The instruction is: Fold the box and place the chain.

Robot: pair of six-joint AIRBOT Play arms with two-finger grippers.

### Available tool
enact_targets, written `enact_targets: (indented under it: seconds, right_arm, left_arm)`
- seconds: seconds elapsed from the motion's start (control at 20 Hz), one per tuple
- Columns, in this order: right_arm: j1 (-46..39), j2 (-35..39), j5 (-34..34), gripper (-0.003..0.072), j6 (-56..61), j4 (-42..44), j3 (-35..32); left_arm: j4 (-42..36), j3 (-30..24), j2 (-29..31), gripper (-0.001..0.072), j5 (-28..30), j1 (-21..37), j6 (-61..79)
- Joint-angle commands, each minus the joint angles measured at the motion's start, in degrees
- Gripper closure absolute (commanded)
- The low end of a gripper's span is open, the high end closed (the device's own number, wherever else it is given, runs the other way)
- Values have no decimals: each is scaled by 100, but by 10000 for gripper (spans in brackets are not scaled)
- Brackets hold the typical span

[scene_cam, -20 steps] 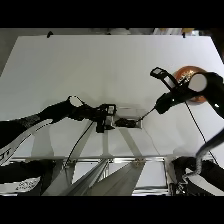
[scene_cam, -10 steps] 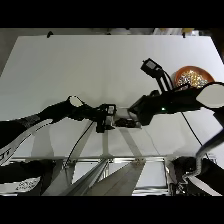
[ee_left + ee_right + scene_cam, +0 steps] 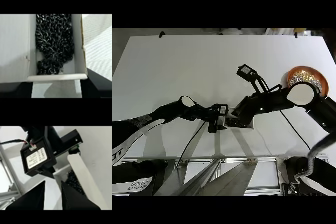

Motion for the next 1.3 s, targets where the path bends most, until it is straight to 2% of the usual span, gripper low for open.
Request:
enact_targets:
  seconds: [0.0,0.05,0.25,0.4,0.5,0.65,0.75,1.0,1.15,1.25]
  right_arm:
    - [-345,-61,-24,597,-433,-227,254]
    - [-520,-94,-63,672,-570,-245,254]
    - [-715,-669,400,676,-837,-647,229]
    - [-428,-820,317,672,-1434,-608,-33]
    - [-186,-800,350,573,-1727,-627,-181]
    - [87,-772,396,560,-1834,-651,-249]
    - [212,-772,433,461,-1921,-654,-251]
    - [426,-772,501,456,-2192,-695,-251]
    - [540,-772,393,389,-2190,-1014,-251]
    - [538,-772,186,389,-2157,-1292,-254]
  left_arm:
    - [2,-2,2,437,0,4,2]
    - [2,-2,2,437,2,4,2]
    - [2,-2,2,437,2,4,2]
    - [2,-2,2,437,0,4,2]
    - [2,-2,2,437,0,4,2]
    - [2,-2,2,437,2,4,2]
    - [2,-2,2,437,2,4,2]
    - [2,-2,2,437,0,4,2]
    - [2,-2,2,437,2,4,2]
    - [2,-2,2,437,0,4,2]
